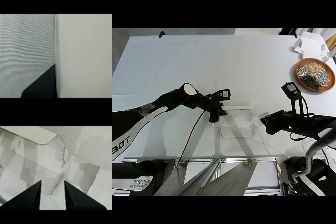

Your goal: Fold the box and place the chain.

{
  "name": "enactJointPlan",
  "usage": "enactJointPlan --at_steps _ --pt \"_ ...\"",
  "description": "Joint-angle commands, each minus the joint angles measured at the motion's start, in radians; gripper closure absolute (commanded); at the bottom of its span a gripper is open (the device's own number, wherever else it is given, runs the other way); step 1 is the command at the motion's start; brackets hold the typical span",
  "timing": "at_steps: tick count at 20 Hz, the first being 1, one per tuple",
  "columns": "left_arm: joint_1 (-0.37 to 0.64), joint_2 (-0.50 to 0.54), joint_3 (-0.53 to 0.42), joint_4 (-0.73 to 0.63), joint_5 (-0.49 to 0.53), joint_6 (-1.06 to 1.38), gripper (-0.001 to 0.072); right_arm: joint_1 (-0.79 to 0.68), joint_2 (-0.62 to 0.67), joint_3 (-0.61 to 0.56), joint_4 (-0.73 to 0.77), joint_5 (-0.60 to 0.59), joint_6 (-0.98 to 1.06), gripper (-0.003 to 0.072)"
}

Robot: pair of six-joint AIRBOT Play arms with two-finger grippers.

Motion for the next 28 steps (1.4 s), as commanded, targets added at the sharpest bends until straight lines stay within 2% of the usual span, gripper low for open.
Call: enactJointPlan --at_steps 1,10,12,16,21,26,28 --pt "-0.001 -0.001 0.0 0.0 0.002 -0.003 0.0706 0.001 0.001 0.001 0.0 0.0 0.0 0.037" --pt "-0.001 0.0 0.0 0.0 -0.005 -0.007 0.0698 0.001 0.001 0.001 0.002 0.0 0.0 0.037" --pt "-0.001 0.0 0.0 0.0 -0.005 -0.007 0.0698 0.001 0.001 0.001 0.002 0.0 0.0 0.0392" --pt "-0.001 0.0 0.0 0.0 -0.005 -0.007 0.0698 0.001 0.001 0.001 0.002 0.035 -0.056 0.0671" --pt "-0.001 0.0 0.0 0.0 -0.005 -0.007 0.0698 0.001 0.001 0.001 0.002 0.113 -0.31 0.067" --pt "-0.001 0.0 0.0 0.0 -0.005 -0.007 0.0698 0.001 -0.023 -0.004 -0.003 0.312 -0.557 0.067" --pt "-0.001 0.0 0.0 0.0 -0.005 -0.007 0.0698 0.001 -0.035 -0.004 -0.003 0.313 -0.607 0.067"
